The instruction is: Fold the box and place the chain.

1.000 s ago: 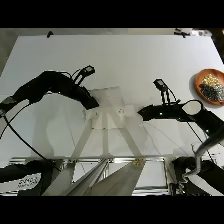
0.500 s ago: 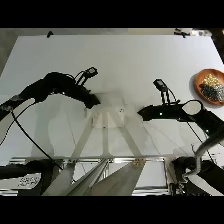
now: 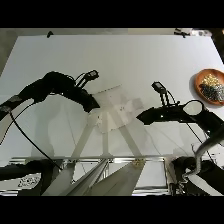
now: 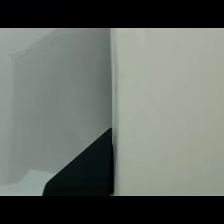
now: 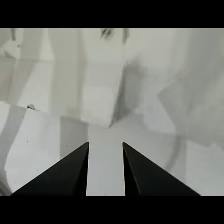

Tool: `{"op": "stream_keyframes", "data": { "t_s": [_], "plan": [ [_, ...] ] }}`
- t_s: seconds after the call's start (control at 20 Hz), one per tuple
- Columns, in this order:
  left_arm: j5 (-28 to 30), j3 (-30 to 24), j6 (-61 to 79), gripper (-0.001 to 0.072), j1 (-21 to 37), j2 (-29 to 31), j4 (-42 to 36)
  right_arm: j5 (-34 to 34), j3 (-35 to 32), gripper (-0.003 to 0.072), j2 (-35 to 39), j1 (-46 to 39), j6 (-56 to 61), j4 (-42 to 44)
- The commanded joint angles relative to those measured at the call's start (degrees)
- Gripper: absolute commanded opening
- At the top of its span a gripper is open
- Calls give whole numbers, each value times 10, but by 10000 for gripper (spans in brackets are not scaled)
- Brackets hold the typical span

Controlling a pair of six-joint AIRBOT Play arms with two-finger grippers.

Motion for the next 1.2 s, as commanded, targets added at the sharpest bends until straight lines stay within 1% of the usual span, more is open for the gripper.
{"op": "stream_keyframes", "data": {
  "t_s": [0.0,0.1,0.25,0.3,0.35,0.45,0.55,0.6,0.7,0.9,1.15],
  "plan": [
    [70,0,4,2,-4,23,1,71,1,247,24,0,21,-50],
    [83,0,31,1,-28,41,2,103,1,282,55,-8,50,-95],
    [78,0,78,0,-103,54,12,156,1,282,125,-52,75,-162],
    [67,0,83,1,-130,53,21,173,1,282,149,-72,78,-180],
    [38,0,83,2,-159,52,40,191,1,282,177,-94,78,-196],
    [-37,0,76,2,-209,52,78,216,1,281,229,-133,77,-224],
    [-99,0,77,2,-241,52,82,232,1,281,273,-163,77,-247],
    [-126,0,78,4,-252,52,82,233,1,281,291,-175,77,-257],
    [-158,0,79,5,-261,52,82,231,1,280,312,-192,77,-265],
    [-207,0,77,9,-258,32,88,226,1,280,314,-199,77,-264],
    [-212,0,52,4,-259,-2,96,223,1,280,314,-199,77,-264]
  ]
}}
